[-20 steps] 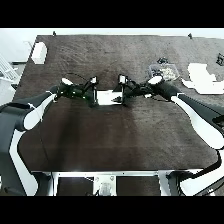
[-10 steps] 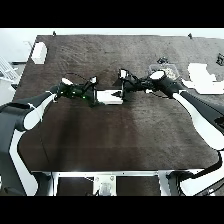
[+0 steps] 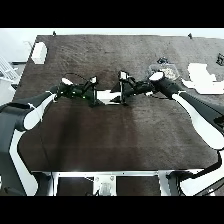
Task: Fold the box and place the chain.
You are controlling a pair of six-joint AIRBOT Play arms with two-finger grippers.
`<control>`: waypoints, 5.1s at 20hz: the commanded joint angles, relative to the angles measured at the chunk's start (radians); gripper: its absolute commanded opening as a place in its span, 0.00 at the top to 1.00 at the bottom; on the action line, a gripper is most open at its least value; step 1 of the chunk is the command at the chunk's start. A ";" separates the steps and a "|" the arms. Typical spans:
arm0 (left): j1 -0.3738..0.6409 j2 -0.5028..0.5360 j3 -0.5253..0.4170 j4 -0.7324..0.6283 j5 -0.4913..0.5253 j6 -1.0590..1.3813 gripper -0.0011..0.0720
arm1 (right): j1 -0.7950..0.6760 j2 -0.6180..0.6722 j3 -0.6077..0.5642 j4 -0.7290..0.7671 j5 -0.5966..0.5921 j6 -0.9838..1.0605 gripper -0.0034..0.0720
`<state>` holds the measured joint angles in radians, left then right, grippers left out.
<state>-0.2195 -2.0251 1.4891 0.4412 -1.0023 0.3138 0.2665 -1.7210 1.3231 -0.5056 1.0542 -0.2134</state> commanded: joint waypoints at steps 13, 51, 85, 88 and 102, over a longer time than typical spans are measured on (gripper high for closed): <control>0.001 0.000 0.000 0.000 -0.001 0.000 0.43 | -0.018 0.073 0.001 0.062 0.021 -0.008 0.29; 0.001 0.000 0.000 0.000 -0.001 0.000 0.43 | -0.031 -0.079 0.096 0.087 -0.062 -0.060 0.30; 0.001 0.000 0.000 0.000 -0.002 0.000 0.43 | -0.021 -0.076 0.071 0.192 0.032 -0.029 0.43; 0.001 0.000 0.000 0.000 -0.002 0.000 0.43 | -0.040 -0.077 0.077 0.191 0.031 -0.003 0.94; 0.001 0.000 0.000 0.000 -0.001 0.000 0.43 | 0.013 -0.143 0.074 -0.112 0.043 0.285 0.94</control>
<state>-0.2192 -2.0251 1.4891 0.4431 -1.0042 0.3161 0.2672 -1.8534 1.3964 -0.5495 1.0847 0.0353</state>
